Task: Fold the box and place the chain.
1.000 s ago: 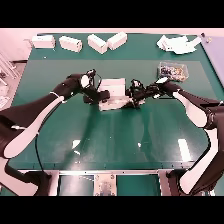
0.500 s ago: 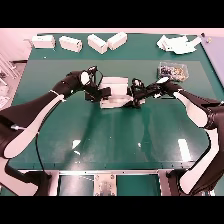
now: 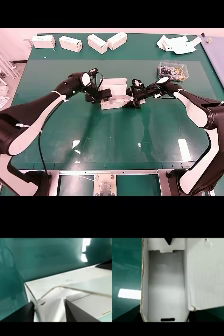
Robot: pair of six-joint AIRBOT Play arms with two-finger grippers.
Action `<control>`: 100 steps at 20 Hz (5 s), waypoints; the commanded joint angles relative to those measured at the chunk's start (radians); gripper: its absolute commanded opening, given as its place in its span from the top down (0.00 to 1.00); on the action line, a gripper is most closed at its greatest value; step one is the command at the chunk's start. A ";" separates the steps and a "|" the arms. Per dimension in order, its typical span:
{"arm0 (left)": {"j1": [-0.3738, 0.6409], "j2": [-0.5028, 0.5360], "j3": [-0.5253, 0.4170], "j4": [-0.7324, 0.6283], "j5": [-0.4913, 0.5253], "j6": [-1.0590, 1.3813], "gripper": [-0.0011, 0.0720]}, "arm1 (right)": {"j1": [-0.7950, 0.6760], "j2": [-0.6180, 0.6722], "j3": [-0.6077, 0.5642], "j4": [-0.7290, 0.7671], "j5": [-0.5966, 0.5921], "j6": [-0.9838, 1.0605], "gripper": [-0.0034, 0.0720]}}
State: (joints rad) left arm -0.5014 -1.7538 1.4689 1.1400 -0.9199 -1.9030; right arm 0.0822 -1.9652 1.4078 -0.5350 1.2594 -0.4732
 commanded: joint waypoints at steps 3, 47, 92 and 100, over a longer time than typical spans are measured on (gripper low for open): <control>-0.001 -0.006 0.000 0.036 -0.008 -0.030 0.43 | 0.001 0.000 0.000 0.003 0.002 0.001 0.51; 0.000 0.037 0.003 0.065 -0.018 0.086 0.00 | 0.001 0.000 0.000 0.003 0.002 0.001 0.51; -0.001 -0.214 0.404 0.218 -0.459 -0.081 0.06 | 0.001 0.000 0.000 0.003 0.002 0.001 0.51; -0.028 -0.231 0.411 0.222 -0.457 -0.095 0.10 | 0.001 0.000 0.000 0.003 0.002 0.001 0.51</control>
State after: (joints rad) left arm -0.5194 -1.9759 1.8736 1.3582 -1.3750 -1.9877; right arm 0.0826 -1.9659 1.4075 -0.5323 1.2617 -0.4721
